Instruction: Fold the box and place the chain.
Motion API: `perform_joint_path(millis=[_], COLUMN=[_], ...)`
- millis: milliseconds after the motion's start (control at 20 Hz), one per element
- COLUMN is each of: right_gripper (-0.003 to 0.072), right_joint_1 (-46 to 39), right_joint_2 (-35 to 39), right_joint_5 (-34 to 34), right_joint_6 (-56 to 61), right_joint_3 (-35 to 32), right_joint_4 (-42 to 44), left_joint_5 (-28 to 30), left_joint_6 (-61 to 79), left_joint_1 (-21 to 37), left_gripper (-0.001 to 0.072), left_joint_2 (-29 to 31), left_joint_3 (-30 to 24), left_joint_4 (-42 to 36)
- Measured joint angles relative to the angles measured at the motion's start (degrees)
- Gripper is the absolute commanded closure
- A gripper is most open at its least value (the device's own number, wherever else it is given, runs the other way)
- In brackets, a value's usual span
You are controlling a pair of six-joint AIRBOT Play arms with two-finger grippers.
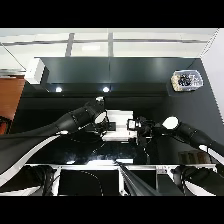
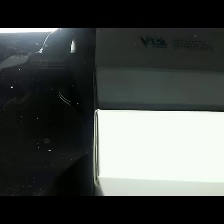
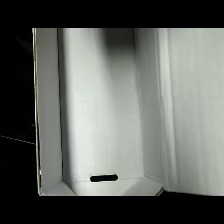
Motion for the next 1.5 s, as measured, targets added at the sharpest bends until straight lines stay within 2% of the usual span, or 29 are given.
perform_joint_path(millis=[50, 100, 250, 300, 400, 450, 600, 650, 700, 750, 950, 1350, 1400, 1500], right_gripper=[0.0442, 0.0442, 0.0442, 0.0443, 0.0442, 0.0442, 0.0441, 0.0365, 0.0115, 0.0030, 0.0031, 0.0033, 0.0068, 0.0194], right_joint_1=[0.00, 0.00, 0.00, 0.00, 0.00, 0.00, 0.00, 0.00, 0.00, 0.00, -0.04, -0.11, -0.02, 0.00], right_joint_2=[0.00, 0.00, 0.00, 0.00, 0.00, 0.00, 0.00, 0.00, 0.00, 0.00, 1.11, 7.30, 7.54, 7.82], right_joint_5=[-0.02, -0.02, 0.09, 0.09, 0.11, 0.15, 0.13, 0.13, 0.13, 0.11, 0.17, 3.08, 3.26, 3.63], right_joint_6=[-0.02, -0.07, -0.13, -0.13, -0.13, -0.04, -0.09, -0.09, -0.07, 0.11, 3.52, 12.15, 12.35, 12.35], right_joint_3=[0.00, 0.00, 0.00, 0.00, 0.00, 0.00, 0.00, 0.00, 0.00, 0.00, 0.04, 0.63, 0.66, 0.63], right_joint_4=[0.00, 0.00, -0.07, -0.07, -0.09, -0.07, -0.09, -0.09, -0.09, -0.13, -2.10, -13.09, -13.42, -13.20], left_joint_5=[1.01, 1.07, 0.50, 0.48, 0.48, -0.22, -0.09, -0.04, -0.02, 0.02, 0.61, -1.11, -1.09, -1.05], left_joint_6=[-0.13, -0.13, -0.11, -0.11, -0.09, 0.04, 0.22, 0.22, 0.24, 0.33, 0.79, 4.26, 4.46, 4.68], left_joint_1=[0.00, 0.00, 0.02, 0.07, 0.07, 0.07, 0.07, 0.07, 0.07, 0.07, 0.07, 0.17, 0.17, 0.17], left_gripper=[0.0330, 0.0303, 0.0304, 0.0334, 0.0618, 0.0682, 0.0682, 0.0682, 0.0682, 0.0682, 0.0682, 0.0682, 0.0682, 0.0682], left_joint_2=[0.00, 0.00, 0.00, 0.00, 0.00, 0.00, 0.00, 0.00, 0.00, 0.00, 0.00, 0.00, 0.00, 0.00], left_joint_3=[0.02, 0.07, 0.07, 0.07, 0.07, 0.07, 0.07, 0.07, 0.07, 0.07, 0.07, 0.07, 0.07, 0.07], left_joint_4=[-0.15, -0.20, -0.35, -0.37, -0.35, 0.00, -0.07, -0.09, -0.13, -0.13, -0.57, -0.09, -0.09, 0.04])
